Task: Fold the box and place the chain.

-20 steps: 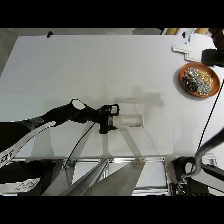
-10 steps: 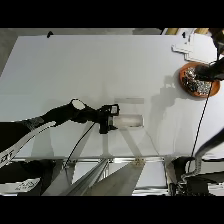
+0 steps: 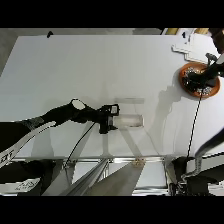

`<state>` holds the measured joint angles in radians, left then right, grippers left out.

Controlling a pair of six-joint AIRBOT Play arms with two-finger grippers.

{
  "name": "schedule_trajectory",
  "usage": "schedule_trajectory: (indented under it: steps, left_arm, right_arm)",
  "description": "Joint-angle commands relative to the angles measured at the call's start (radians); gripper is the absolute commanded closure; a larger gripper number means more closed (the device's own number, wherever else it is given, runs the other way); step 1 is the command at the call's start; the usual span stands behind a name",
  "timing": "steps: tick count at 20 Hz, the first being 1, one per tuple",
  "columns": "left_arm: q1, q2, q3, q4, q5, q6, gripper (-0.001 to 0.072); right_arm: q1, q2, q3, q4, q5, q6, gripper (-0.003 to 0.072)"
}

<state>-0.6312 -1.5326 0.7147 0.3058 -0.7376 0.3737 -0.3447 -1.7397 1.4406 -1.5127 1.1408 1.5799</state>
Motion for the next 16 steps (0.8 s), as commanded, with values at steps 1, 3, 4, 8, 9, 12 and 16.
schedule_trajectory:
  steps: [1,3,4,8,9,12,16]
  left_arm:
    - [0.000,0.001,0.000,0.000,0.000,0.000,0.0503]
    - [0.000,0.001,0.000,0.000,0.000,0.000,0.0503]
    - [0.000,0.001,0.000,0.000,0.000,0.000,0.0503]
    - [0.000,0.001,0.000,0.000,0.000,0.000,0.0503]
    - [0.000,0.001,0.000,0.000,0.000,0.000,0.0503]
    - [0.000,0.001,0.000,0.000,0.000,0.000,0.0503]
    - [0.000,0.001,0.000,0.000,0.000,0.000,0.0503]
  right_arm:
    - [0.000,-0.008,0.000,-0.002,-0.039,0.028,0.0463]
    - [0.000,-0.008,0.000,-0.003,-0.057,0.036,0.0464]
    - [0.000,-0.008,0.000,-0.003,-0.065,0.036,0.0468]
    - [0.000,-0.009,0.000,-0.007,-0.077,0.044,0.0583]
    - [0.000,-0.010,0.000,-0.010,-0.078,0.047,0.0590]
    - [0.000,-0.016,0.000,-0.010,-0.076,0.047,0.0590]
    - [0.000,-0.025,0.001,-0.010,-0.057,0.030,0.0668]
